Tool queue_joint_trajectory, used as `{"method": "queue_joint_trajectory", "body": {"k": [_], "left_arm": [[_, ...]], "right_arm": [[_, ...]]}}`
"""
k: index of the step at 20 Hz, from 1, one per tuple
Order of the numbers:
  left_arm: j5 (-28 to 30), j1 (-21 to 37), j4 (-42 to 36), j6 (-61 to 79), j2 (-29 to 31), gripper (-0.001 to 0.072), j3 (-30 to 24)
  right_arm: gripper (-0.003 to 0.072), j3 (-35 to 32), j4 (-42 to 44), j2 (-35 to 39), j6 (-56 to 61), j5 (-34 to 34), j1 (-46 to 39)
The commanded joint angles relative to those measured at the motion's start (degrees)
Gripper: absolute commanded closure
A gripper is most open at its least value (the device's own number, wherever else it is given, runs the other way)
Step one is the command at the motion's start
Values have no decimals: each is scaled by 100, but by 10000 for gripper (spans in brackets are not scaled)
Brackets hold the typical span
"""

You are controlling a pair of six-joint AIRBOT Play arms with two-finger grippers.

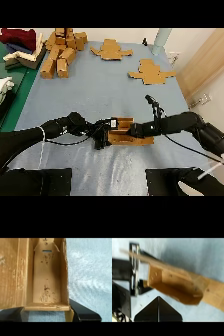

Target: Fold the box.

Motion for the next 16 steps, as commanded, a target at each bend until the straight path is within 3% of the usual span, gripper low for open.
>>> {"method": "queue_joint_trajectory", "body": {"k": [1,4,8,16], "left_arm": [[0,2,0,2,-2,314,4],[-2,2,0,2,-2,315,4],[-2,2,2,2,-2,315,4],[0,2,0,2,-2,315,4]], "right_arm": [[683,776,107,-975,-11,372,-177],[683,1412,-22,-1987,-385,151,-332],[684,1403,-11,-2859,-1040,-133,-326],[684,1235,-31,-3222,-1576,-90,-243]]}}
